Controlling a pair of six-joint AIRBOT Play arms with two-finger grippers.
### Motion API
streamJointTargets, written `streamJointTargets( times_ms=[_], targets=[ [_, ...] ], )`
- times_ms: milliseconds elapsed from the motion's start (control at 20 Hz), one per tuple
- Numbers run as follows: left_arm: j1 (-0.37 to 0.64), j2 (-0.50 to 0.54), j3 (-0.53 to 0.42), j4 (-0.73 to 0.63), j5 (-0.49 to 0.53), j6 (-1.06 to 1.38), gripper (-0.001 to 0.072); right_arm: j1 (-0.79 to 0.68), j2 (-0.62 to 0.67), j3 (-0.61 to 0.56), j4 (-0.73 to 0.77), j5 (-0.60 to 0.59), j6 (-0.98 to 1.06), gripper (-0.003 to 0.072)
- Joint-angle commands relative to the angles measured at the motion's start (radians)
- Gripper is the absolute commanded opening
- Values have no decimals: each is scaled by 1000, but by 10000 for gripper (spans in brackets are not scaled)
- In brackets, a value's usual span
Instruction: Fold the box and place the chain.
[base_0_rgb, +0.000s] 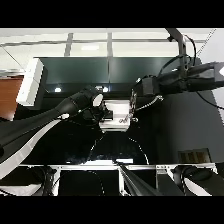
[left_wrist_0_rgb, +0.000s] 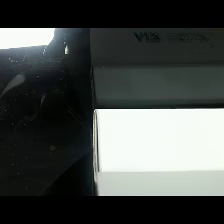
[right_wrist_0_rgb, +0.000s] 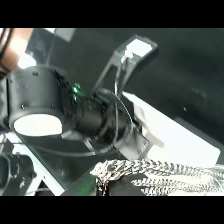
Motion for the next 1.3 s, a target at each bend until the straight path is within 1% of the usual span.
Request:
streamJointTargets(
  times_ms=[0,100,250,500,650,850,1050,1150,1250],
  targets=[
    [-1,0,0,0,-1,0,31,27,-12,1,84,-63,-8,19],
    [-1,0,0,0,0,0,31,28,-12,17,120,-49,-15,19],
    [-1,0,0,0,0,0,31,28,-12,59,122,-42,-20,19],
    [-1,0,0,0,-1,0,31,18,-12,58,68,8,-22,19],
    [-1,0,0,0,-2,0,31,-43,-1,59,72,94,-22,19],
    [-1,0,0,0,-1,0,31,-167,43,59,74,226,-7,19],
    [-1,0,0,0,-1,0,31,-183,58,58,101,301,-7,19],
    [-1,0,0,0,-1,0,31,-168,58,58,101,307,-7,19],
    [-1,0,0,0,-1,0,31,-150,57,58,101,286,-7,19]
  ],
)
